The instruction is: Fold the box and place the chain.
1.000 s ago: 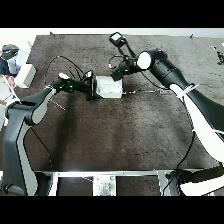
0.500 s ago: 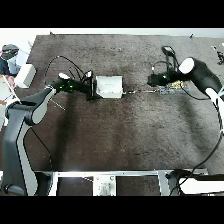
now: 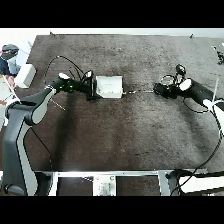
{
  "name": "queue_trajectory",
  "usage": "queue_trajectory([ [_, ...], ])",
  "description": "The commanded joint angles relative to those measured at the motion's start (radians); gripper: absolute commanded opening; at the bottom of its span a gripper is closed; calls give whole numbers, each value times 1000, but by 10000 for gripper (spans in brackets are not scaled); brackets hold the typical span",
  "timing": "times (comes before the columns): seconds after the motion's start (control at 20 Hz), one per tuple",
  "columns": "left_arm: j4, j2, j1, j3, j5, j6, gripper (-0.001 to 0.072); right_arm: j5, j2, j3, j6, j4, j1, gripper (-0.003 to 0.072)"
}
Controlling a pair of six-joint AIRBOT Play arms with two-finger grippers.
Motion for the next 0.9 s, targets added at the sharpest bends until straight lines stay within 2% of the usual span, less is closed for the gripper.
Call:
queue_trajectory([
  [0.0,0,0,1,0,0,0,492,-118,-55,-9,9,87,-1,349],
  [0.1,0,1,1,0,0,0,491,-176,-77,-9,10,127,11,348],
  [0.15,0,1,1,0,0,0,492,-199,-84,-9,10,130,19,316],
  [0.2,0,1,1,0,0,0,492,-220,-89,-9,11,130,31,210],
  [0.25,0,1,1,0,0,0,491,-236,-91,-9,11,131,41,167],
  [0.35,0,1,1,0,0,0,492,-251,-90,-9,11,131,60,10],
  [0.55,0,1,1,0,0,0,491,-248,-24,-9,-8,130,120,8],
  [0.85,0,1,1,0,0,0,492,-308,225,-3,-43,122,311,9],
])
